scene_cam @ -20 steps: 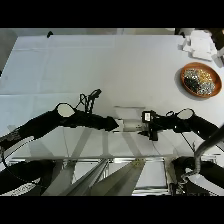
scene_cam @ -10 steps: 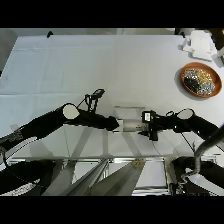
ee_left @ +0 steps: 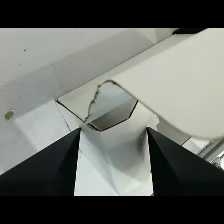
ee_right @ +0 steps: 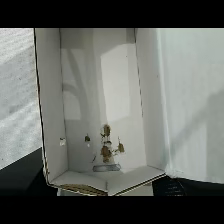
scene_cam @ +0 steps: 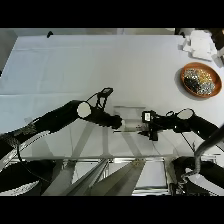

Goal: Fold the box and place the chain.

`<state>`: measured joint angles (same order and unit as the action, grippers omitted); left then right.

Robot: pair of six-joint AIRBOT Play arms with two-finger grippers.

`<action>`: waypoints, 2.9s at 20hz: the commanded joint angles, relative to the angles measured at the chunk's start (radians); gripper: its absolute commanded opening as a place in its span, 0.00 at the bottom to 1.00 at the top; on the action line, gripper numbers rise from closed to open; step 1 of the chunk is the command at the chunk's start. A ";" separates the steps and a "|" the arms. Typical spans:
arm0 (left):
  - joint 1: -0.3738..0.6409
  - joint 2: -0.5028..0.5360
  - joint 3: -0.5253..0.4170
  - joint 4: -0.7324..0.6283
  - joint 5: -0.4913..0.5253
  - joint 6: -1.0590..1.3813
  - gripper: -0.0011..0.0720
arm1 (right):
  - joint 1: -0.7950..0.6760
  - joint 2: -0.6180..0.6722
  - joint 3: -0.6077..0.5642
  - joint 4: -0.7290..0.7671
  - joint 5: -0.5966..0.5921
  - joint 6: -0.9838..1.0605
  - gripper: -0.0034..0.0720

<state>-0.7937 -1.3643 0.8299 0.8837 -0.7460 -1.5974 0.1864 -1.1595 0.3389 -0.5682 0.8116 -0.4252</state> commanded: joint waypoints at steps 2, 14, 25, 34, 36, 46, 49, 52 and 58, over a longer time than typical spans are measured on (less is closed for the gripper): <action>-0.018 -0.012 0.049 0.175 -0.064 -0.148 0.63 | 0.000 0.000 0.000 0.000 0.000 0.001 0.59; -0.092 -0.090 0.169 0.345 -0.184 -0.301 0.63 | 0.000 0.000 0.000 0.000 0.000 0.001 0.59; -0.122 -0.187 0.278 0.409 -0.286 -0.406 0.46 | 0.000 0.000 0.000 0.000 0.000 0.001 0.59; -0.133 -0.193 0.278 0.415 -0.291 -0.450 0.23 | 0.000 0.000 0.000 0.000 0.000 0.001 0.59; -0.139 -0.193 0.278 0.412 -0.291 -0.463 0.20 | 0.000 0.000 0.000 0.000 0.000 0.001 0.59; -0.162 -0.193 0.283 0.415 -0.295 -0.498 0.40 | 0.000 0.000 0.000 0.000 0.000 0.001 0.59; -0.152 -0.197 0.313 0.436 -0.308 -0.522 0.28 | 0.000 0.000 0.000 0.000 0.000 0.001 0.59; -0.148 -0.224 0.346 0.442 -0.349 -0.524 0.28 | 0.000 0.000 0.000 0.000 0.000 0.001 0.59; -0.168 -0.272 0.349 0.455 -0.385 -0.612 0.28 | 0.000 0.000 0.000 0.000 0.000 0.001 0.59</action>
<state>-0.9550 -1.6207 1.1744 1.3231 -1.1084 -2.1559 0.1860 -1.1595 0.3389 -0.5686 0.8112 -0.4263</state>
